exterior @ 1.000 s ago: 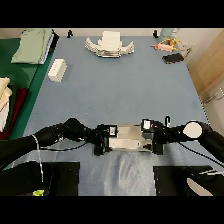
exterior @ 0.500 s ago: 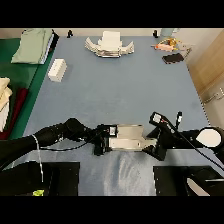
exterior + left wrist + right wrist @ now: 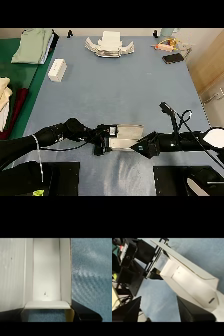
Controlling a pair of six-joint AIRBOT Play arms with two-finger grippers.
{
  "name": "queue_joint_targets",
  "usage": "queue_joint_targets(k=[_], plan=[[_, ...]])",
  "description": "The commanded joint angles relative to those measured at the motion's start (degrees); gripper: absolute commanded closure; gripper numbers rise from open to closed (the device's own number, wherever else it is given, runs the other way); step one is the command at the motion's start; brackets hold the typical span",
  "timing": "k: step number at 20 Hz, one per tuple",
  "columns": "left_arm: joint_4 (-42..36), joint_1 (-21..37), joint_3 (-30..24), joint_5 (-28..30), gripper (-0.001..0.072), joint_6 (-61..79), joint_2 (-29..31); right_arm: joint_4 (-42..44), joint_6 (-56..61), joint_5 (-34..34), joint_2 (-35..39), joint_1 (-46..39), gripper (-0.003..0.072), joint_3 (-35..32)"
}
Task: Fold the box.
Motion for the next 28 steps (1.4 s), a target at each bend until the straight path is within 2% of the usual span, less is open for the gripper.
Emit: queue_joint_targets(k=[1, 2, 3, 4, 5, 7, 12, 18, 28], plan=[[0.0, 0.02, 0.0, 0.02, 0.0207, -0.02, -0.02, 0.66, 4.13, -1.05, -1.95, 1.6, 0.0135, -0.04], [0.0, 0.02, 0.0, 0.02, 0.0207, -0.02, -0.02, -0.11, 4.04, -2.51, -3.45, 2.14, 0.0364, -0.04], [0.0, 0.02, 0.0, 0.02, 0.0208, -0.02, -0.02, -0.79, 3.91, -4.57, -5.27, 2.58, 0.0486, -0.04], [0.0, 0.02, 0.0, 0.02, 0.0208, -0.02, -0.02, -0.02, 2.49, -7.04, -7.39, 3.13, 0.0491, 0.02], [0.0, 0.02, 0.0, 0.02, 0.0208, -0.02, -0.02, 2.45, -0.33, -8.96, -9.62, 3.52, 0.0587, 0.44], [0.0, 0.02, 0.0, 0.02, 0.0208, -0.02, -0.02, 4.98, -6.29, -12.24, -13.55, 3.5, 0.0669, 2.75], [0.0, 0.02, 0.0, 0.0, 0.0208, 0.0, -0.02, -0.85, -6.99, -22.18, -23.85, 3.5, 0.0683, 8.0], [0.0, 0.02, 0.0, 0.0, 0.0208, 0.0, -0.02, 0.96, -12.55, -22.34, -36.2, 3.63, 0.0683, 8.41], [0.0, 0.02, 0.0, 0.0, 0.0208, 0.0, -0.02, 0.26, -14.56, -24.04, -36.63, 7.17, 0.0683, 8.48]])
